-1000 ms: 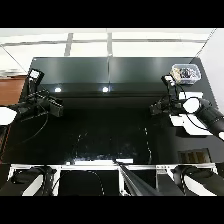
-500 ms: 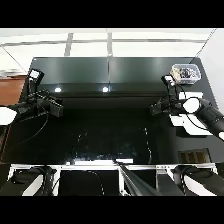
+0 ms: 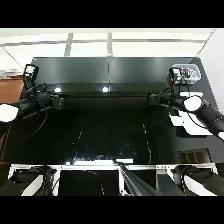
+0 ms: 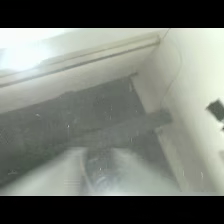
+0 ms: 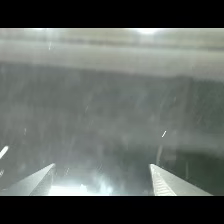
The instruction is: Fold the box and place the chain.
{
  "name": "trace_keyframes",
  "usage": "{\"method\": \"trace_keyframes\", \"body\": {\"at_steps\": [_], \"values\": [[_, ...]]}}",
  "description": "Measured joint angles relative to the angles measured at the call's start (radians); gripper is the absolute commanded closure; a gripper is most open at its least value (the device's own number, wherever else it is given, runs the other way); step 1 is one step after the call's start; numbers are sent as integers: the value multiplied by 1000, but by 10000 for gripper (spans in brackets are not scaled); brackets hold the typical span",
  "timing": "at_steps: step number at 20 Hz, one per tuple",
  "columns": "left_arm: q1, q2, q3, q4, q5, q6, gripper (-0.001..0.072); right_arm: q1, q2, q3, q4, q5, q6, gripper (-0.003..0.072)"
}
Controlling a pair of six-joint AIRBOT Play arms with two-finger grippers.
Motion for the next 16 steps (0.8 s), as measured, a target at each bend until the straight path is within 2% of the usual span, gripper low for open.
{"method": "trace_keyframes", "body": {"at_steps": [2,4,7,9,11,13,16], "values": [[2,-30,0,-21,16,-5,-5,-48,0,27,-40,0,3,-34],[5,-46,0,-34,15,-11,-4,-164,-2,76,-133,37,43,-34],[6,-58,0,-43,1,-18,-4,-460,-27,163,-275,74,149,-34],[6,-61,0,-45,-8,-18,-4,-699,-71,228,-312,115,200,-34],[6,-63,0,-48,-10,-18,-3,-905,-136,298,-313,207,182,-34],[6,-65,0,-50,-11,-18,-3,-1058,-226,380,-249,358,47,-34],[6,-66,0,-50,-13,-18,-3,-1177,-361,497,-190,557,-103,-34]]}}
